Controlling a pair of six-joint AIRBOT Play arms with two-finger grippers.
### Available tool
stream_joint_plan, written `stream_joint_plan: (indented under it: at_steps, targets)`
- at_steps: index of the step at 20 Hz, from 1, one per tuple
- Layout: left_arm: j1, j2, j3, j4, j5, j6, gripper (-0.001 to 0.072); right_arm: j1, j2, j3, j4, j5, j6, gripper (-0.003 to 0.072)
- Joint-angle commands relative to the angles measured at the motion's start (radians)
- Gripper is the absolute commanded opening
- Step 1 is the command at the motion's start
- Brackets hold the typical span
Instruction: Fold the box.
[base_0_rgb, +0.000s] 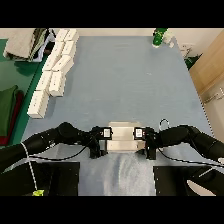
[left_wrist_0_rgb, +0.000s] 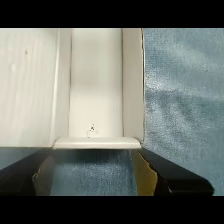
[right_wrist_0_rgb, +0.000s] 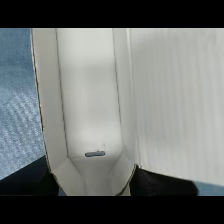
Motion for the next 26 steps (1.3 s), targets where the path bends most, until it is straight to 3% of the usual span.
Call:
stream_joint_plan:
  at_steps: [1,9,10,11,12,14,21,22,23,26]
  targets:
    - [-0.032,-0.039,0.01,-0.024,0.036,0.006,0.0703,0.0,0.001,0.001,0.0,0.0,0.0,0.052]
    - [-0.044,-0.053,0.022,-0.029,0.056,0.006,0.0701,0.0,0.001,0.001,0.0,0.0,0.0,0.052]
    - [-0.044,-0.053,0.022,-0.029,0.056,0.006,0.0654,0.0,0.001,0.001,0.0,0.0,0.0,0.052]
    - [-0.046,-0.053,0.022,-0.029,0.056,0.006,0.0506,0.0,0.001,0.001,0.0,0.0,0.0,0.052]
    - [-0.052,-0.053,0.022,-0.026,0.056,0.007,0.0455,0.0,0.001,0.001,0.0,0.0,0.0,0.0521]
    - [-0.068,-0.055,0.022,-0.006,0.056,0.006,0.0454,0.0,0.001,0.001,0.0,0.0,0.0,0.052]
    - [-0.075,-0.055,0.022,-0.002,0.055,0.006,0.0457,0.0,0.001,0.001,0.0,0.0,0.0,0.052]
    - [-0.075,-0.055,0.022,-0.001,0.054,0.006,0.0509,0.0,0.001,0.001,0.0,0.0,0.0,0.052]
    - [-0.075,-0.055,0.022,-0.002,0.055,0.006,0.0703,0.0,0.001,0.001,0.0,0.0,0.0,0.052]
    - [-0.074,-0.055,0.022,-0.002,0.055,0.006,0.0704,0.0,0.001,0.001,0.0,0.0,0.0,0.052]
